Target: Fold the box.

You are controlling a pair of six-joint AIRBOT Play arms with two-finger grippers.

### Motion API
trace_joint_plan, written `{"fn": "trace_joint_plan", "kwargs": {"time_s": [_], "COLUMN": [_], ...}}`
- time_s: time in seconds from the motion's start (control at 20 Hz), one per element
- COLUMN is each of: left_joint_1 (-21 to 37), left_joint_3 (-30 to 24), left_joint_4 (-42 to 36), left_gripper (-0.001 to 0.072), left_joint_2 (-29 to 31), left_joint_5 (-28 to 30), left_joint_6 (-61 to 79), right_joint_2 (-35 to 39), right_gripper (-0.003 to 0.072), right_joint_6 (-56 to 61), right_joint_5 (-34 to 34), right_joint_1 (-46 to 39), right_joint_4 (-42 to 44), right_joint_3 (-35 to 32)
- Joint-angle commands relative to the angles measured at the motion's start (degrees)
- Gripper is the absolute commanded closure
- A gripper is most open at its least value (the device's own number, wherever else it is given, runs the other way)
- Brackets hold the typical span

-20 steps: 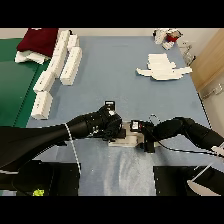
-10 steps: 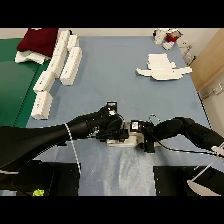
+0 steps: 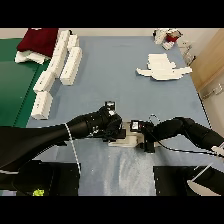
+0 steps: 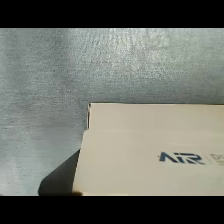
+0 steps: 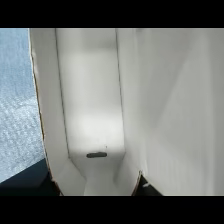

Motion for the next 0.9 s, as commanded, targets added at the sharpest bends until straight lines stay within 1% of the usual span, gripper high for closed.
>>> {"fn": "trace_joint_plan", "kwargs": {"time_s": [0.0,0.15,0.25,0.3,0.35,0.55,0.6,0.85], "left_joint_1": [-0.1,-0.1,-0.1,-0.1,-0.1,-0.1,-0.1,-0.1], "left_joint_3": [0.1,0.1,0.1,0.1,0.1,0.1,0.1,0.1], "left_joint_4": [-0.8,-1.7,-1.2,-0.7,-0.5,1.1,1.4,3.1], "left_gripper": [0.0652,0.065,0.0648,0.0531,0.038,0.0385,0.0422,0.0423], "left_joint_2": [-0.7,-1.6,-1.6,-1.6,-1.6,-1.6,-1.6,-1.6], "left_joint_5": [2.5,1.8,-0.4,-1.6,-2.0,-1.5,-1.5,-2.0], "left_joint_6": [-0.1,-0.1,0.5,0.6,0.5,-2.1,-2.1,-4.2], "right_joint_2": [0.0,0.0,0.0,0.0,0.0,0.0,0.0,0.0], "right_gripper": [0.0177,0.0177,0.0177,0.0177,0.0177,0.0177,0.0177,0.0177], "right_joint_6": [0.0,0.0,0.0,0.0,0.0,0.0,0.0,0.0], "right_joint_5": [0.0,0.0,0.0,0.0,0.0,0.0,0.0,0.0], "right_joint_1": [0.0,0.0,0.0,0.0,0.0,0.0,0.0,0.0], "right_joint_4": [0.0,0.0,0.0,0.0,0.0,0.0,0.0,0.0], "right_joint_3": [0.1,0.1,0.1,0.1,0.1,0.1,0.1,0.1]}}
